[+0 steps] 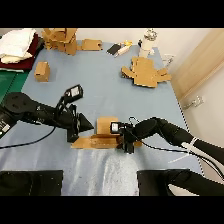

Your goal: Fold the box.

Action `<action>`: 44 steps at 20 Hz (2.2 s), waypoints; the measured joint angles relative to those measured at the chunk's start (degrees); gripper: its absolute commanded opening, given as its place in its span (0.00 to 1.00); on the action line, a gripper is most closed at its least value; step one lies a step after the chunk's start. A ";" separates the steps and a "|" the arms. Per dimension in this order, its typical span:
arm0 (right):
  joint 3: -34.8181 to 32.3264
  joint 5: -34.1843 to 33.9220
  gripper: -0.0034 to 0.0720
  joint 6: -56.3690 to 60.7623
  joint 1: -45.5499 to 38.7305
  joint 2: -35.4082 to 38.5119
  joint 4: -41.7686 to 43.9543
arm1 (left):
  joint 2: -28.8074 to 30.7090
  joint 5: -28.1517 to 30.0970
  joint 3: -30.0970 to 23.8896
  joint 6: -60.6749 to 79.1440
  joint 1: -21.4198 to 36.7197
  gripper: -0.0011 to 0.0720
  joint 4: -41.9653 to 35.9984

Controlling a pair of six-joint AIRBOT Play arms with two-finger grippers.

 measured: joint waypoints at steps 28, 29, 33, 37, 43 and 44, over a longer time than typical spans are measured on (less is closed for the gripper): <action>0.00 -0.09 0.70 0.00 -0.02 0.00 0.00 | -8.96 26.99 -21.90 38.12 -6.54 0.96 -14.91; 0.00 -0.09 0.70 0.00 -0.02 0.00 0.00 | -9.03 26.84 -21.90 38.01 -6.54 0.96 -14.78; 0.00 -0.09 0.70 0.00 -0.02 0.00 0.00 | -9.11 25.86 -21.66 37.75 -6.54 0.91 -14.32; 0.00 -0.09 0.70 0.00 -0.02 0.00 -0.02 | -9.77 24.68 -20.20 38.84 -6.88 0.65 -14.29; 0.00 -0.09 0.70 0.00 -0.02 0.00 -0.02 | -12.31 23.80 -18.49 39.87 -7.21 0.24 -14.19; 0.00 -0.09 0.70 0.00 -0.02 0.00 -0.02 | -12.52 23.58 -18.43 40.19 -7.34 0.24 -14.21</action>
